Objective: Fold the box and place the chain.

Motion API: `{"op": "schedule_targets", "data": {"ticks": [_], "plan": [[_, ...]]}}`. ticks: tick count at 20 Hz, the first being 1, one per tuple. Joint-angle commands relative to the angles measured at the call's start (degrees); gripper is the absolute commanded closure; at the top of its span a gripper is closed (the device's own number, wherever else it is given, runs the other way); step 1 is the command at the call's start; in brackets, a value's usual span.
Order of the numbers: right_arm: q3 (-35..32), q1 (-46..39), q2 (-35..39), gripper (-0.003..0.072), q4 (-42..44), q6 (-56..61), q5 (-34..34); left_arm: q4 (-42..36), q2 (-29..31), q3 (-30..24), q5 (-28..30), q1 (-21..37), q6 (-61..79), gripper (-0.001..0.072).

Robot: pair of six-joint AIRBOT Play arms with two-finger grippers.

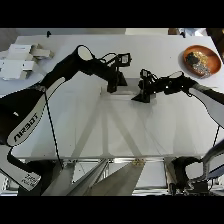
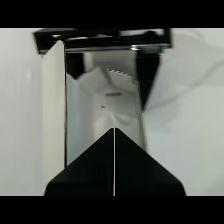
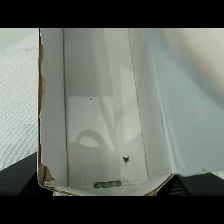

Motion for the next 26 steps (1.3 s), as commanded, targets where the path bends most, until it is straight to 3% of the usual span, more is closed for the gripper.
{"op": "schedule_targets", "data": {"ticks": [1,8,16,23,26], "plan": [[0.0,0.0,0.0,0.0089,0.0,0.0,0.0,-3.7,-1.7,-0.3,9.9,-0.5,2.0,0.0703],[0.0,0.0,0.0,0.0089,0.0,0.0,0.0,-5.6,-5.0,-0.3,19.2,-0.7,-3.2,0.0704],[0.0,0.0,0.0,0.0089,0.0,0.0,0.0,-3.3,-7.7,-0.7,19.0,-1.4,-8.5,0.0703],[0.0,0.0,0.0,0.0089,0.0,0.0,0.0,-3.6,-2.7,-0.7,19.0,-0.5,-8.5,0.0702],[0.0,0.0,0.0,0.0089,0.0,0.0,0.0,-3.6,0.8,-0.7,16.0,1.5,-8.5,0.0702]]}}
